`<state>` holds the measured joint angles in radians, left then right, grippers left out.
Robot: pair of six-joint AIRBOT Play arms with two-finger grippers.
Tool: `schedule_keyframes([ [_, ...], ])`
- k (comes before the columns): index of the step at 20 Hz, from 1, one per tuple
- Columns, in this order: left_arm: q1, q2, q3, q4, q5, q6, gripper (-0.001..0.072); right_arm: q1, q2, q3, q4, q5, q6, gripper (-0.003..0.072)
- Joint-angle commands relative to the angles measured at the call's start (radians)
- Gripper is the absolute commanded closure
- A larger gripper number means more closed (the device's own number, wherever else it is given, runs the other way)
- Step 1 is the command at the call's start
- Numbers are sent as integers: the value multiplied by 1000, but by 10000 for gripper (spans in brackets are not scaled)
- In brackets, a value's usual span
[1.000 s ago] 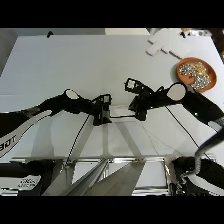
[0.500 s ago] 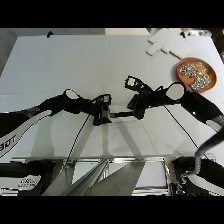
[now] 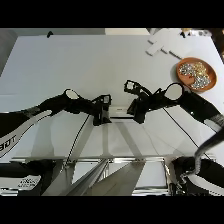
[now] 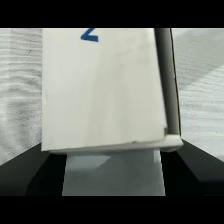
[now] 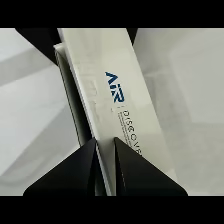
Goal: Fold the box and place the chain.
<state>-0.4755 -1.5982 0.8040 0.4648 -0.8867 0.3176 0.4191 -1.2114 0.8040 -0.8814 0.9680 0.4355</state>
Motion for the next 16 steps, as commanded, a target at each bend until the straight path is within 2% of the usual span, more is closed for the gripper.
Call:
schedule_keyframes([
  [1,0,0,0,-4,0,-8,319,1,1,-3,-1,83,0,585],
  [6,0,0,0,-4,0,-8,319,1,1,-63,-2,73,-1,583],
  [10,0,0,0,-4,0,-8,319,0,2,-64,-10,52,0,564],
  [11,0,0,0,-4,0,-8,319,0,3,-64,-9,48,0,540],
  [13,0,0,0,-4,0,-8,319,0,10,-64,-4,39,0,424],
  [16,0,0,0,-4,0,-8,319,0,47,-64,30,16,-2,399],
])
